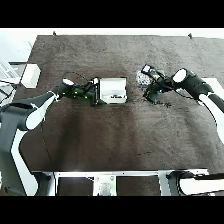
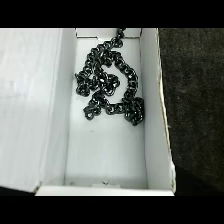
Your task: Fold the box and place the chain.
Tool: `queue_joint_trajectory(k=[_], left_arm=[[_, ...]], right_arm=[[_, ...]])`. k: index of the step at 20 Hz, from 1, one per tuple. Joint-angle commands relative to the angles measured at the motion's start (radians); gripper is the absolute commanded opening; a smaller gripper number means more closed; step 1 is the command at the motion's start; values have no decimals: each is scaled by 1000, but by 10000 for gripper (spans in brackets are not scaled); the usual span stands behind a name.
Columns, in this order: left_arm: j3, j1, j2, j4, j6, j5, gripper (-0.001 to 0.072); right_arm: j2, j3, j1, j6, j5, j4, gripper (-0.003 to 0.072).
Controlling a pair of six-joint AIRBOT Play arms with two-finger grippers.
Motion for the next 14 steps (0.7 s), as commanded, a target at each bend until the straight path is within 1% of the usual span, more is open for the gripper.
queue_joint_trajectory(k=[1,3,6,8,9,12,14], left_arm=[[0,0,0,0,0,0,289],[0,0,0,0,0,0,289],[0,0,0,0,0,0,289],[0,0,0,0,0,0,289],[0,0,0,0,0,0,289],[0,0,0,0,1,0,289],[0,0,0,0,0,0,289]], right_arm=[[-58,5,-23,-178,56,6,406],[-91,28,-23,-206,55,1,407],[-145,96,-23,-207,75,-34,397],[-170,132,-24,-207,109,-63,395],[-177,138,-24,-208,115,-75,360],[-190,140,-31,-210,131,-104,359],[-195,140,-37,-209,162,-103,358]])
